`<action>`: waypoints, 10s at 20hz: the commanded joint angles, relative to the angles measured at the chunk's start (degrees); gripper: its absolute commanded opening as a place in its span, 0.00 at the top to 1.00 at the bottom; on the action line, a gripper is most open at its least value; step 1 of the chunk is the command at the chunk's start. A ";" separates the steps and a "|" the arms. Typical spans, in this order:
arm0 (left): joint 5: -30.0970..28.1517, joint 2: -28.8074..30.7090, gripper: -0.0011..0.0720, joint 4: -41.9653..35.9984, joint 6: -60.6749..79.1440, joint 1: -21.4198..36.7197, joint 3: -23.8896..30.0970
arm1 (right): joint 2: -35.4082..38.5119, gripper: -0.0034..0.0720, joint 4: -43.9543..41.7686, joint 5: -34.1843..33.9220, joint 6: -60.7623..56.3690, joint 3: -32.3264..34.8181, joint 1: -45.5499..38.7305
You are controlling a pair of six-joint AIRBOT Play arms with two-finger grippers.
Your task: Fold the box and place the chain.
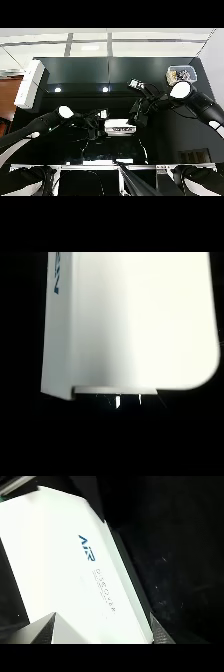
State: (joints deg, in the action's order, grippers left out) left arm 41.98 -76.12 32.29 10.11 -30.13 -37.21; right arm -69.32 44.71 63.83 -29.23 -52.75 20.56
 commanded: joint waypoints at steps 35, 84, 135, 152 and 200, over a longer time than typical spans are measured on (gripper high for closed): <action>-0.02 -0.02 0.52 0.04 0.00 0.02 -0.04 | -2.80 0.60 5.33 -0.59 4.85 0.81 3.19; 0.02 -0.02 0.51 0.04 0.00 0.02 -0.04 | -2.71 0.46 7.78 1.57 3.26 2.03 4.44; 0.09 2.12 0.00 0.07 -0.11 0.13 -1.01 | 8.33 0.94 -11.30 15.72 -25.70 8.55 -20.15; 4.98 -7.02 0.00 1.01 -20.24 -6.64 -18.21 | 12.76 0.94 -9.09 13.49 -25.40 8.57 -29.49; 26.43 22.34 0.50 49.83 -64.15 71.43 -5.40 | 12.76 0.94 -7.13 9.27 -25.46 8.59 -29.49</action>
State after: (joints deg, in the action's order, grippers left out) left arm 71.13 -55.05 82.00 -53.36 27.35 -43.62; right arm -56.60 37.60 73.89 -54.65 -44.16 -8.88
